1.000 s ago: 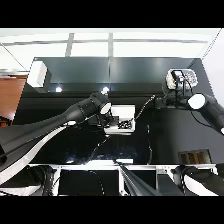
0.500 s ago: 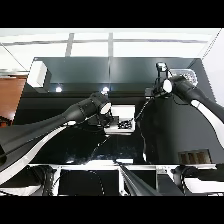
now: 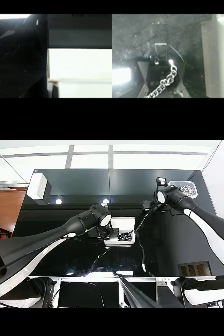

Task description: Fold the box and place the chain.

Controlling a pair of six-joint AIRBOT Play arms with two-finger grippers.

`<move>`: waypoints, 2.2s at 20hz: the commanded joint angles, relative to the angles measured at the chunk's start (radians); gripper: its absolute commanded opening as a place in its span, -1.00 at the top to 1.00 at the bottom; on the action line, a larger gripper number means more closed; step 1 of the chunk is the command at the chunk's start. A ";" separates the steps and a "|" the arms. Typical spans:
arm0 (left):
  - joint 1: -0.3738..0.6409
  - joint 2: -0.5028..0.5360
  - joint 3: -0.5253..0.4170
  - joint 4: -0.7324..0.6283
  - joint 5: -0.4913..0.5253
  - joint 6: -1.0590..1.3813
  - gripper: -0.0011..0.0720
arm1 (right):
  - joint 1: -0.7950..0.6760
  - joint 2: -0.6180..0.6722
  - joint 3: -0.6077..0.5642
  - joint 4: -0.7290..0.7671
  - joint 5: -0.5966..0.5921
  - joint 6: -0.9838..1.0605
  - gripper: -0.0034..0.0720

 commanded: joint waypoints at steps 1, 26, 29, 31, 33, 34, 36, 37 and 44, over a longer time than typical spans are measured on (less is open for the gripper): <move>0.001 0.001 0.000 0.000 0.000 0.000 0.90 | 0.001 -0.005 0.002 -0.003 0.007 0.017 -0.42; 0.001 0.001 0.000 0.000 0.003 0.000 0.90 | 0.003 0.301 0.003 0.092 0.183 -0.331 0.88; 0.001 0.001 0.000 0.001 0.003 0.000 0.90 | 0.003 0.490 0.003 0.227 0.270 -0.488 0.88; 0.001 0.001 0.000 0.000 0.003 0.000 0.90 | 0.003 0.591 0.018 0.316 0.315 -0.539 0.88; 0.001 0.001 0.000 0.000 0.003 0.000 0.90 | 0.003 0.654 0.062 0.402 0.374 -0.584 0.88; 0.001 0.001 0.000 0.000 0.003 0.000 0.90 | 0.003 0.670 0.095 0.441 0.397 -0.599 0.88; 0.001 0.001 0.000 0.000 0.003 0.000 0.90 | 0.003 0.675 0.167 0.495 0.424 -0.607 0.88; 0.001 0.001 0.000 0.000 0.003 0.000 0.90 | 0.003 0.675 0.200 0.526 0.424 -0.620 0.88; 0.001 0.001 0.000 0.000 0.003 0.000 0.90 | 0.003 0.675 0.373 0.766 0.328 -0.649 0.86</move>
